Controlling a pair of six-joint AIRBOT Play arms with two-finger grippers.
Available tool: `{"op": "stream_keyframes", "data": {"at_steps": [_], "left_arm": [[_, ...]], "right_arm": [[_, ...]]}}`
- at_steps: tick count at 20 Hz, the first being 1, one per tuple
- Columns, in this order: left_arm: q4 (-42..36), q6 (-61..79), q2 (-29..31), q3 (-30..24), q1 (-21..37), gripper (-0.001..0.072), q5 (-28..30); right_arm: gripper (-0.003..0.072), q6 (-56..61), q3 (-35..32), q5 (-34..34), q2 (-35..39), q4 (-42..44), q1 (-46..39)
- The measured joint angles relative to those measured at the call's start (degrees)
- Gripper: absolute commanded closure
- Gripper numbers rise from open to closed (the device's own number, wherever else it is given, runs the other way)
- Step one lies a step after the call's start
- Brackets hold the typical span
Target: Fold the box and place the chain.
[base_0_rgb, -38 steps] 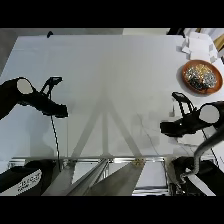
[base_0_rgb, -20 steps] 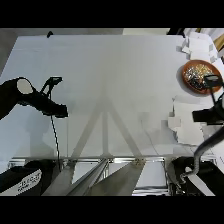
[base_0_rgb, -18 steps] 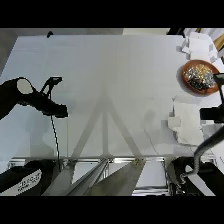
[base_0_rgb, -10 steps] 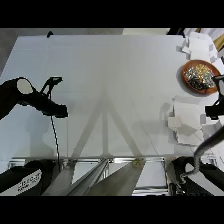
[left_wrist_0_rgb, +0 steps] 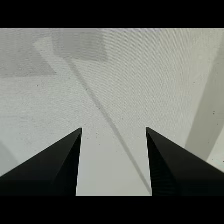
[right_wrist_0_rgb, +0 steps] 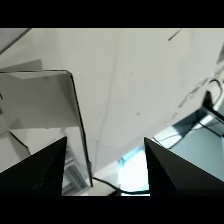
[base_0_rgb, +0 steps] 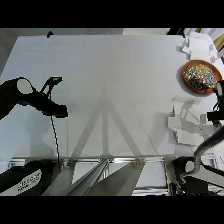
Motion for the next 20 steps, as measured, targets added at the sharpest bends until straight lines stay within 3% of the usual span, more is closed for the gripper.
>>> {"op": "stream_keyframes", "data": {"at_steps": [3,4,6,14,20], "left_arm": [[0.0,0.0,0.0,0.0,0.0,0.0271,0.0],[0.0,0.0,0.0,0.0,0.0,0.0271,0.0],[0.0,0.0,0.0,0.0,0.0,0.0271,0.0],[0.0,0.0,0.0,0.0,0.0,0.0271,0.0],[0.0,0.0,0.0,0.0,0.0,0.0271,0.0]], "right_arm": [[0.0297,-2.0,0.0,-2.8,-0.8,5.5,-3.4],[0.0378,-2.5,0.0,-3.4,-1.2,6.5,-3.9],[0.0673,-2.8,0.0,-4.0,-2.2,7.6,-4.7],[0.0671,-5.2,0.0,-4.5,1.4,11.0,-0.3],[0.0671,-11.1,-4.6,-12.9,14.3,31.1,9.7]]}}
